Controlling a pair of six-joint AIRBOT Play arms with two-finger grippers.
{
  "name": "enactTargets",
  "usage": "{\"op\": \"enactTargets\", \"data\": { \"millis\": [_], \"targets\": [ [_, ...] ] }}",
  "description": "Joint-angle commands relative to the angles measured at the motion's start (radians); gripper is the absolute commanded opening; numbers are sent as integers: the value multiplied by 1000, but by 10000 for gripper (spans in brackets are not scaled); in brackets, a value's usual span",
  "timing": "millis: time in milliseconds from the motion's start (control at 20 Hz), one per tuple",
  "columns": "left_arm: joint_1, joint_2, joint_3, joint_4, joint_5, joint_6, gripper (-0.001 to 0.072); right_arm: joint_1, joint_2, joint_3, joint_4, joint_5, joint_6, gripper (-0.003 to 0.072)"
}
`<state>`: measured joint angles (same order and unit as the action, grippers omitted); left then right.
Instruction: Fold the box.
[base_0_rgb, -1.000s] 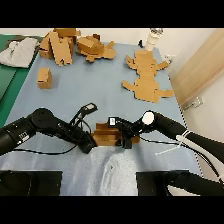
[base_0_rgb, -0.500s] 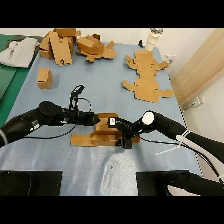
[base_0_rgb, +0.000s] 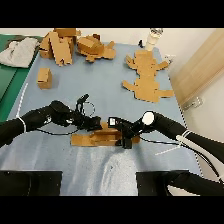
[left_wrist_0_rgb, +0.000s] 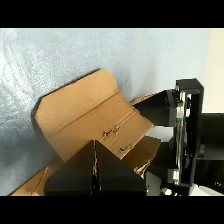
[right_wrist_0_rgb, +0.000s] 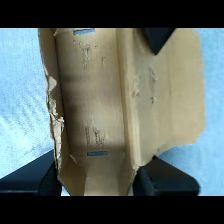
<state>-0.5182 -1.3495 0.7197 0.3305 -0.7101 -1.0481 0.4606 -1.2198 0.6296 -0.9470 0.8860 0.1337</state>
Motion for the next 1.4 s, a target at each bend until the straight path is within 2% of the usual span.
{"op": "enactTargets", "data": {
  "millis": [0,150,250,400,500,550,650,750,800,850,900,950,1150,1200,1300,1350],
  "targets": [
    [1,-11,2,-7,-15,-6,13,0,-1,1,0,-6,0,468],
    [32,24,5,-174,-30,267,13,0,-1,1,0,-5,0,468],
    [96,90,5,-224,-94,428,13,0,-1,1,0,-5,0,468],
    [280,229,4,-3,-260,612,12,0,-1,1,0,-5,0,468],
    [420,296,4,140,-247,688,13,0,-1,1,0,-5,0,468],
    [477,314,4,166,-244,781,14,0,-1,1,1,-5,0,468],
    [522,326,4,217,-309,987,15,1,-1,1,1,-5,0,468],
    [479,330,4,331,-409,1053,16,0,-1,1,1,-5,0,468],
    [433,334,3,393,-419,1052,16,0,-1,1,1,-5,0,468],
    [373,341,3,457,-414,1052,77,0,-1,1,1,-5,0,468],
    [313,346,3,493,-405,1052,271,0,-1,1,1,-5,0,468],
    [249,348,3,521,-399,1052,317,0,-1,1,1,-5,0,468],
    [49,348,-37,538,-357,1051,316,0,-1,1,2,-2,1,468],
    [19,348,-66,538,-326,1051,314,1,-1,1,5,0,1,468],
    [0,364,-148,533,-263,1057,228,1,-1,1,19,0,1,468],
    [4,392,-195,534,-206,1064,228,1,-1,1,24,1,1,468]
  ]
}}
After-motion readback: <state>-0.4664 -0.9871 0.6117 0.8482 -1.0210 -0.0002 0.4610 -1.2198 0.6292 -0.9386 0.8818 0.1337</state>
